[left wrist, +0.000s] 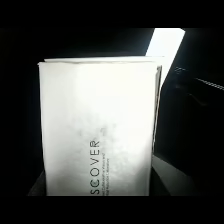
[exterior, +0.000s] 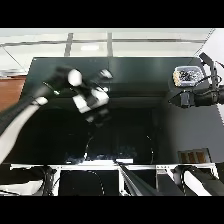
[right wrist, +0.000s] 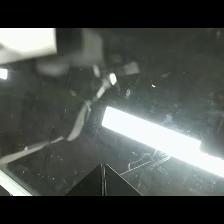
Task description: Fold the box and place the chain.
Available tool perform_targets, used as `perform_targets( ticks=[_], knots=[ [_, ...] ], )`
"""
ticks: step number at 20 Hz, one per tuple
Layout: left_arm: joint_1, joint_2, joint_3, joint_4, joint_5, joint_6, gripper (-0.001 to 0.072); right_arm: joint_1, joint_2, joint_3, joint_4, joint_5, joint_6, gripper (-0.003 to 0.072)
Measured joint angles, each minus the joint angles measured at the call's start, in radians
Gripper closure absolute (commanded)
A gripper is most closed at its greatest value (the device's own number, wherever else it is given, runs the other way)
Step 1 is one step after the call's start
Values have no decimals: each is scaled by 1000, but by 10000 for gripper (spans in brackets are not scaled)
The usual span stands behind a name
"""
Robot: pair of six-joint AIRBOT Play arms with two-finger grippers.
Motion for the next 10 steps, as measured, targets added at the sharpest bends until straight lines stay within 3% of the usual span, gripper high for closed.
perform_targets(
  ticks=[3, 6, 10],
  knots=[
    [241, -12, 50, 18, 54, -85, 371, 0, 0, 0, 4, 9, 0, 673],
    [482, -81, 139, -55, 77, -131, 371, 4, 0, 0, 13, 3, 1, 673],
    [688, -240, 356, -98, 18, -161, 371, 6, 0, 0, 21, 19, 38, 673]
  ],
)
